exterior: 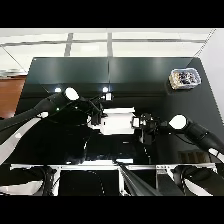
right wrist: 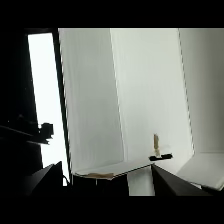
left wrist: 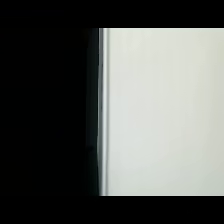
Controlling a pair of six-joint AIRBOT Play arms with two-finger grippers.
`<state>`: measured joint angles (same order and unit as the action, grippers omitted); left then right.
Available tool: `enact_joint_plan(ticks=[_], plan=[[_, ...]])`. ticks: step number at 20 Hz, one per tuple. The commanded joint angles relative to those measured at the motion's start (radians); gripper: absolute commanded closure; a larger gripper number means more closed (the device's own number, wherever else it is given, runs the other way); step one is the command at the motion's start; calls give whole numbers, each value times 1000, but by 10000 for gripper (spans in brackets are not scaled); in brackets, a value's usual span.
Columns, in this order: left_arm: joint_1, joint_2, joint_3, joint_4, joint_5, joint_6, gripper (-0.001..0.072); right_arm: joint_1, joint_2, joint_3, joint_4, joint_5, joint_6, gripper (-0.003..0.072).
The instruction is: Fold the box and place the chain.
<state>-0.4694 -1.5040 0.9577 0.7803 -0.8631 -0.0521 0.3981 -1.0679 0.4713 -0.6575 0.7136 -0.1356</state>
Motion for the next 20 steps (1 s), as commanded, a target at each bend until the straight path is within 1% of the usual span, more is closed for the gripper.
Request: enact_joint_plan(ticks=[1, 3, 6, 8, 10, 15, 18, 20], plan=[[-1, -1, 0, 0, -3, 0, 682, 0, -17, 15, 88, -57, -138, -20], [-1, -1, 0, 0, -9, 0, 683, -1, -17, 58, 89, -56, -153, -20], [-1, -1, 0, 0, -9, 0, 683, -13, -17, 95, 77, -91, -153, -20], [-1, -1, 0, 0, -8, 0, 683, -42, -17, 97, 77, -89, -153, -20], [-1, -1, 0, 0, -8, 0, 683, -66, -18, 97, 111, -68, -153, -20], [-1, -1, 0, 0, -8, 0, 683, -98, -23, 97, 128, -65, -153, -20], [-1, -1, 0, 0, -10, 0, 683, -97, -60, 97, 134, -61, -153, -20], [-1, -1, 0, 0, -18, 0, 682, -90, -85, 97, 155, -28, -175, -20]])
